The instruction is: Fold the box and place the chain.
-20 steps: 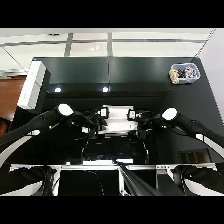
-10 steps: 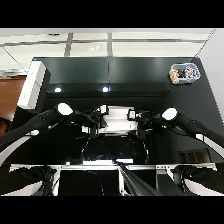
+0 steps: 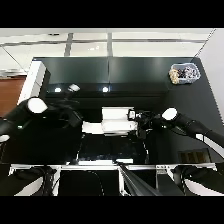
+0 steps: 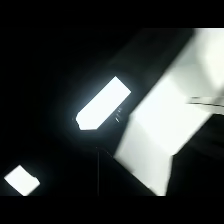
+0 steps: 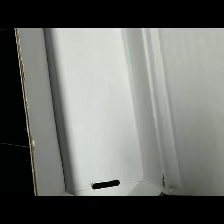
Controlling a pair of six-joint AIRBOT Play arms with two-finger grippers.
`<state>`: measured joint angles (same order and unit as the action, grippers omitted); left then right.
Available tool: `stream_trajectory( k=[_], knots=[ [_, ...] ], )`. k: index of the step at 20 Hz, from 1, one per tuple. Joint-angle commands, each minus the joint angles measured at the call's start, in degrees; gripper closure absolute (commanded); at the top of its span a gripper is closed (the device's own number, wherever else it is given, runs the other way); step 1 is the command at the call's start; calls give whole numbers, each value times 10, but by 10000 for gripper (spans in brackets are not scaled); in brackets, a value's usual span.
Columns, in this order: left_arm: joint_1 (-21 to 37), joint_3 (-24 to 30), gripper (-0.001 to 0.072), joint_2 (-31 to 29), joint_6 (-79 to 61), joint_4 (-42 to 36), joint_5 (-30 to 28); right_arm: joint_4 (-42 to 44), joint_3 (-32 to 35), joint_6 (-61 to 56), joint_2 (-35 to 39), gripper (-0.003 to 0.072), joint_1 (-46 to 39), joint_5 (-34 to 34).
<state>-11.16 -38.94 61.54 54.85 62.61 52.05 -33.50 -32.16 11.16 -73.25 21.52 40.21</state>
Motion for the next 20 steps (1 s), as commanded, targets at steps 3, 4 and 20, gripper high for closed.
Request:
stream_trajectory(
  k=[3, 4, 20],
  knots=[
    [186, 36, 685, 3, 225, -111, 73, 0, 0, 0, 0, 488, 0, 0],
    [201, 49, 685, 16, 202, -155, 96, 0, 0, 0, 0, 488, 0, 0],
    [32, 53, 686, 194, 18, -358, 103, 0, 0, 0, 0, 488, 0, 0]
  ],
)
